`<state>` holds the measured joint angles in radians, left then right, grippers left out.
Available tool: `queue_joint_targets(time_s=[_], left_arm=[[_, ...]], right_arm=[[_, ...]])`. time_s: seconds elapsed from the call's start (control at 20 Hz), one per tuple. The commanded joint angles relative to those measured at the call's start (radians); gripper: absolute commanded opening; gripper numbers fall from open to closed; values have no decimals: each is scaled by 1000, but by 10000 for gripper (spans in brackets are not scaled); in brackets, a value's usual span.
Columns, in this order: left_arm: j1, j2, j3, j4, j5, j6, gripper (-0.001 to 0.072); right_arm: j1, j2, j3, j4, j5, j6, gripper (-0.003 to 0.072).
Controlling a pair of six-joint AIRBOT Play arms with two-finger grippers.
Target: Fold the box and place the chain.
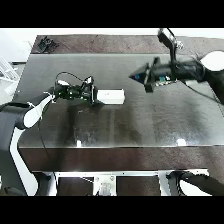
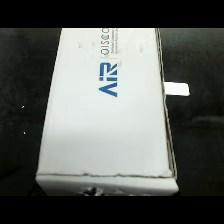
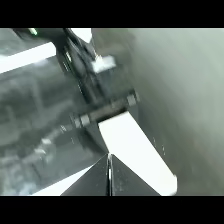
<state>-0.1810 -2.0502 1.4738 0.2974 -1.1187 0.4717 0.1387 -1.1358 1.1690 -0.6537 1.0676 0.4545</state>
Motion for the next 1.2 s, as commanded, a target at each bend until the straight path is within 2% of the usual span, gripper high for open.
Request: queue_joint_targets(time_s=[0.0,0.15,0.25,0.3,0.35,0.4,0.55,0.75,0.85,1.0,1.1,1.15], left_arm=[[1,0,0,-2,0,0,301],[1,0,0,-2,0,0,300],[1,0,0,-2,0,0,301],[1,0,0,-2,0,0,300],[0,0,0,-5,3,0,265],[1,2,1,-14,-7,-1,28],[17,48,0,-26,-8,-70,18],[72,220,0,1,0,-233,16],[128,327,0,5,65,-294,16],[247,467,0,39,285,-431,16],[335,520,0,90,426,-550,17],[380,531,0,112,454,-597,18]], right_arm=[[-46,235,-299,-64,-212,66,6],[-91,373,-531,-62,-340,66,7],[-116,412,-619,-61,-354,66,7],[-122,417,-644,-61,-353,66,7],[-122,417,-659,-61,-353,66,7],[-122,417,-668,-61,-353,66,7],[-122,417,-669,-61,-354,66,7],[-122,417,-669,-61,-354,66,7],[-122,417,-669,-61,-354,66,7],[-122,417,-669,-61,-354,66,7],[-122,417,-669,-61,-355,66,7],[-122,417,-669,-61,-360,66,7]])
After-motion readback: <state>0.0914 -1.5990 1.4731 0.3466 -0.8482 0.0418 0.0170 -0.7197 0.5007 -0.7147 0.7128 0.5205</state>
